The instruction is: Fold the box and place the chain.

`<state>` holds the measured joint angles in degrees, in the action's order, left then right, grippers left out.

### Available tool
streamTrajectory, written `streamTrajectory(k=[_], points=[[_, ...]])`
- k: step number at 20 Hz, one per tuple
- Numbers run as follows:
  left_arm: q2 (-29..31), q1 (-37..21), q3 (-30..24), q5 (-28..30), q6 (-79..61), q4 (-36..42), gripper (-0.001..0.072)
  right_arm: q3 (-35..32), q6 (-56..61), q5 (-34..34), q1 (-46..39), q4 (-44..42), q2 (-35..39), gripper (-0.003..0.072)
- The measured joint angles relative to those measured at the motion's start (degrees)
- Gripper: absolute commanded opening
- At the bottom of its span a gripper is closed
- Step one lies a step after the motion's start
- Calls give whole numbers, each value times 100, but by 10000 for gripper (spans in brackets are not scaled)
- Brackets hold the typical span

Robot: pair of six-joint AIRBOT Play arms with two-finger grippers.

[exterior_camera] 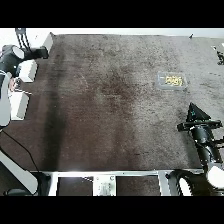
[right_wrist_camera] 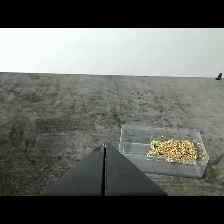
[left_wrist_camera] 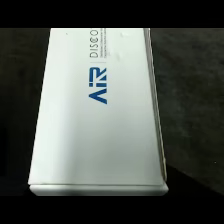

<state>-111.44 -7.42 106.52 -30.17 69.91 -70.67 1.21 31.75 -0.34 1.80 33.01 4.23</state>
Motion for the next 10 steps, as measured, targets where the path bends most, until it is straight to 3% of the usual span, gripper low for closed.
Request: streamTrajectory(k=[10], points=[[-35,-107,-1224,599,328,-356,6,0,0,-2,0,0,2,10]])
